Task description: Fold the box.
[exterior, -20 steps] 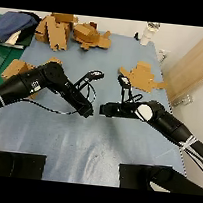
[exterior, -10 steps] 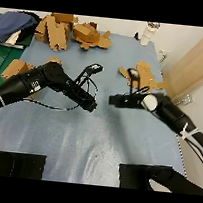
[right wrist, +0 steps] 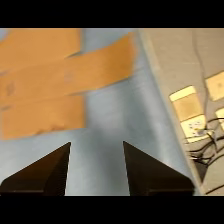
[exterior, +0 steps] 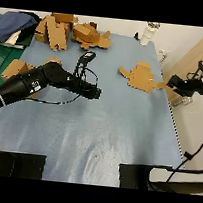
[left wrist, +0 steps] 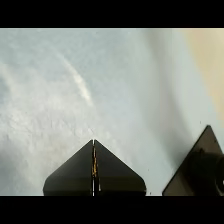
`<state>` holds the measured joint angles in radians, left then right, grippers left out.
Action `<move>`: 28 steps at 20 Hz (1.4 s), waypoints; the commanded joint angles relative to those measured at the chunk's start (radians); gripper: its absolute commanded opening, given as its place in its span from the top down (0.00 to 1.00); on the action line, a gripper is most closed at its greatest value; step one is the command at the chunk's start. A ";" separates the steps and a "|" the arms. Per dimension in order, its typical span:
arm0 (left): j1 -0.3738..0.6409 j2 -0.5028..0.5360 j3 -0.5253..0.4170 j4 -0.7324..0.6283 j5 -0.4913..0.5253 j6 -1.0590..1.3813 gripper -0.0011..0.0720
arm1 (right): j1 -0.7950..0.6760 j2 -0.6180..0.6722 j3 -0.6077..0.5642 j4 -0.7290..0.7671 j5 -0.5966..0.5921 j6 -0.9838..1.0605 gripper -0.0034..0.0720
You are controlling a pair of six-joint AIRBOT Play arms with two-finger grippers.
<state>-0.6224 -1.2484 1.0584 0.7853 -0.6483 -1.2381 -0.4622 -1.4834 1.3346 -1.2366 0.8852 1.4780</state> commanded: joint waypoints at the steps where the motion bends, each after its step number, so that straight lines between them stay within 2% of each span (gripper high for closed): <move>1: 0.001 -0.016 0.000 0.000 0.047 -0.046 0.97 | -0.136 -0.209 0.164 0.042 0.011 -0.091 0.26; 5: 0.001 -0.063 0.000 0.000 0.047 -0.071 0.97 | -0.129 -0.397 0.330 0.170 0.012 -0.165 0.26; 9: 0.001 -0.103 0.000 -0.001 0.047 -0.117 0.97 | -0.107 -0.493 0.446 0.312 0.019 -0.242 0.27; 11: 0.001 -0.105 0.000 -0.001 0.047 -0.118 0.97 | -0.089 -0.500 0.457 0.352 0.012 -0.272 0.27; 19: 0.000 -0.105 0.000 -0.001 0.035 -0.117 0.97 | -0.011 -0.533 0.457 0.340 0.010 -0.304 0.29; 20: 0.000 -0.105 0.000 -0.001 0.026 -0.117 0.97 | -0.006 -0.537 0.457 0.336 0.013 -0.304 0.31; 21: 0.000 -0.105 0.000 -0.001 0.020 -0.117 0.97 | -0.002 -0.539 0.457 0.334 0.023 -0.304 0.40; 23: 0.000 -0.105 0.000 -0.005 0.015 -0.121 0.97 | 0.006 -0.542 0.457 0.334 0.058 -0.304 0.43; 25: 0.000 -0.105 0.000 -0.008 0.004 -0.152 0.97 | 0.010 -0.542 0.457 0.328 0.113 -0.304 0.67; 26: 0.001 -0.105 0.000 -0.008 0.000 -0.164 0.97 | 0.010 -0.542 0.457 0.328 0.139 -0.305 0.86; 27: 0.001 -0.105 0.000 -0.008 0.000 -0.166 0.97 | 0.010 -0.541 0.457 0.329 0.167 -0.310 0.95; 28: 0.001 -0.105 0.000 -0.008 0.005 -0.166 0.97 | 0.010 -0.540 0.457 0.336 0.196 -0.312 0.95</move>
<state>-0.6224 -1.3529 1.0584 0.7799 -0.6399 -1.3857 -0.4568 -2.0224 1.7912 -0.9009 0.9894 1.1725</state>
